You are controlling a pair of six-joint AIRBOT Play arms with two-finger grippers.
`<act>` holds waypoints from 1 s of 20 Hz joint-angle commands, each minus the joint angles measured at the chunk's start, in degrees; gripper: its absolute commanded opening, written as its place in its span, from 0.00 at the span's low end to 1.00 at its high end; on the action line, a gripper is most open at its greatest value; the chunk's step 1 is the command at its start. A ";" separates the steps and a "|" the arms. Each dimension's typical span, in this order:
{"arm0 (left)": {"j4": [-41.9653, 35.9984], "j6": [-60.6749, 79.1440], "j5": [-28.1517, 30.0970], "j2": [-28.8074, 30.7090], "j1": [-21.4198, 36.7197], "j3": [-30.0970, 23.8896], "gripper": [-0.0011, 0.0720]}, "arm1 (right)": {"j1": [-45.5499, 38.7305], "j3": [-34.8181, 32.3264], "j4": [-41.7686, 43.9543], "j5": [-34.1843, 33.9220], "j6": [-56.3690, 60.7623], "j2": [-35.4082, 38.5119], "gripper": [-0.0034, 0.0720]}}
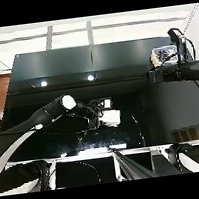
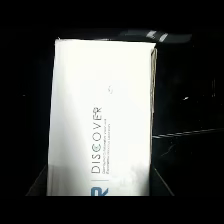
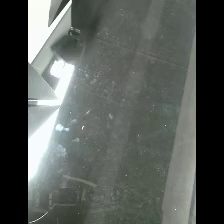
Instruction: Fold the box and place the chain.
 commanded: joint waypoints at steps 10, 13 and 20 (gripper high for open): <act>12.46 -23.15 -0.26 6.75 25.64 3.89 0.38 | 0.00 0.02 0.04 -0.42 0.17 0.04 0.10; 12.52 -31.50 3.26 2.97 37.59 12.41 0.38 | 0.00 0.02 0.07 -0.35 0.66 0.04 0.10; 30.60 -53.40 2.54 -19.26 52.54 40.94 0.41 | 0.00 0.02 1.09 -0.50 0.96 0.04 0.10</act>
